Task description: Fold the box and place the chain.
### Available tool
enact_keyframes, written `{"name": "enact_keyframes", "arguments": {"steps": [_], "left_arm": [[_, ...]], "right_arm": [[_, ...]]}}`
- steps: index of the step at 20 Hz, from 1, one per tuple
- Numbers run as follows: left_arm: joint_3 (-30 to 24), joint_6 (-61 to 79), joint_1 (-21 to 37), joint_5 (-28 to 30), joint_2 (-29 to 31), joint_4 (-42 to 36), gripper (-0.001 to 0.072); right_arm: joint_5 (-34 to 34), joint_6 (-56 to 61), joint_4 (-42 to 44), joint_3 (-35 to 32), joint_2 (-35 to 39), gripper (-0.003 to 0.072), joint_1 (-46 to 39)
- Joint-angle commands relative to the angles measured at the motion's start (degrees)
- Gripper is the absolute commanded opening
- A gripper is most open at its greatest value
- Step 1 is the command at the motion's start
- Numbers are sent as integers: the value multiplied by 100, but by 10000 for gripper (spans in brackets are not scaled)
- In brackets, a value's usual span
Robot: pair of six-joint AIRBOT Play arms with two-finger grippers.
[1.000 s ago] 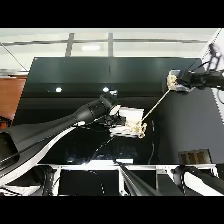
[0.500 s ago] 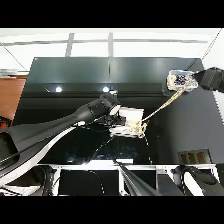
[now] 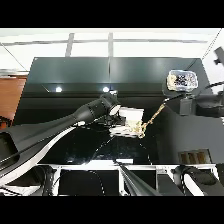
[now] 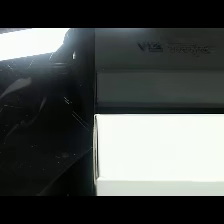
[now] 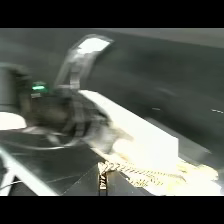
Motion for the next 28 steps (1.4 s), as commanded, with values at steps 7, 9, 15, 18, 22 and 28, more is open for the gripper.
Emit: {"name": "enact_keyframes", "arguments": {"steps": [7,9,15,18,22,28], "left_arm": [[7,2,2,4,-2,2,32],[7,2,2,4,-2,2,32],[7,2,2,4,-2,4,33],[7,4,2,-20,-2,4,33],[7,4,2,-17,-2,22,32],[7,4,2,-22,-2,20,33]], "right_arm": [[-691,-328,809,-164,-413,16,761],[-682,-328,654,-249,-570,17,833],[-1220,-319,385,-1504,-1040,18,883],[-1482,-326,306,-1945,-1137,32,881],[-1008,-398,15,-1788,-1134,411,527],[-1213,-2170,-1397,-2216,-1137,512,184]]}}
